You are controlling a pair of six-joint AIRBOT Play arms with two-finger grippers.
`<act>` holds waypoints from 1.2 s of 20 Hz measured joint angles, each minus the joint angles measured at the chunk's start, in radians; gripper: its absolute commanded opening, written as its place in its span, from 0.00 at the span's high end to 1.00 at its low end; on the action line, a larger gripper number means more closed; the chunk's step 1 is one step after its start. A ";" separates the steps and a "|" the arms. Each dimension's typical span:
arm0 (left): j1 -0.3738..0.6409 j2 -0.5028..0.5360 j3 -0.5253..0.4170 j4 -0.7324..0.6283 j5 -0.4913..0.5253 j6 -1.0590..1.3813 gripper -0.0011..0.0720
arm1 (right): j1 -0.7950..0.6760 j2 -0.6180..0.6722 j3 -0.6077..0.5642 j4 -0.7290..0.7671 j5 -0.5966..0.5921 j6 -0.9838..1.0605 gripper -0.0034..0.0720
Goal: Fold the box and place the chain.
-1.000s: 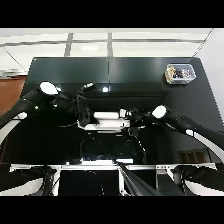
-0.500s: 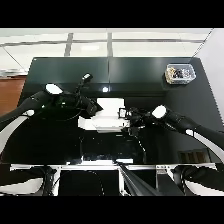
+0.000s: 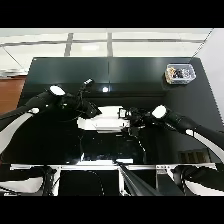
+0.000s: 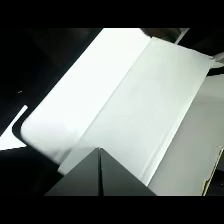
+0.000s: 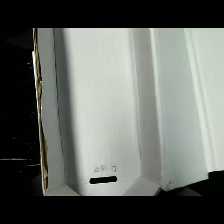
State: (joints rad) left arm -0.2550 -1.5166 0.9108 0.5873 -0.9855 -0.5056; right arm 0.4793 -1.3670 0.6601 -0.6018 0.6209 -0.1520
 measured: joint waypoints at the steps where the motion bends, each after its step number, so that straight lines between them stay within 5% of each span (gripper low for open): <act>1: 0.017 0.023 0.002 0.006 -0.007 -0.003 0.95 | 0.000 0.000 0.000 0.000 0.000 0.000 0.33; 2: 0.035 0.051 0.003 0.015 -0.022 -0.010 0.95 | 0.000 0.000 0.000 0.001 0.000 0.001 0.33; 4: 0.076 0.119 -0.005 0.042 -0.045 -0.037 0.95 | 0.000 0.000 0.000 0.001 0.000 0.001 0.54; 9: 0.158 0.306 -0.150 0.075 -0.102 0.006 0.91 | 0.000 0.000 0.000 0.001 0.000 0.001 0.54; 10: 0.163 0.329 -0.186 0.076 -0.105 0.062 0.59 | 0.000 0.000 0.000 0.001 0.000 0.001 0.54; 11: 0.164 0.346 -0.219 0.073 -0.105 0.134 0.06 | 0.000 0.000 0.000 0.001 0.000 0.001 0.54; 12: 0.157 0.356 -0.247 0.080 -0.105 0.226 0.01 | 0.000 0.000 0.000 0.001 0.000 0.001 0.54; 20: -0.013 0.301 -0.276 0.195 0.115 0.651 0.08 | 0.000 0.000 0.000 0.002 0.000 0.001 0.54; 22: -0.045 0.274 -0.263 0.207 0.133 0.678 0.36 | 0.000 0.000 0.000 0.002 0.000 0.001 0.54; 24: -0.061 0.257 -0.255 0.197 0.135 0.695 0.53 | 0.000 0.000 0.000 0.002 0.000 0.001 0.54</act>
State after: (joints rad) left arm -0.3164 -1.2594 0.6556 0.7845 -0.8509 0.1894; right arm 0.4793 -1.3670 0.6601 -0.6003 0.6205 -0.1509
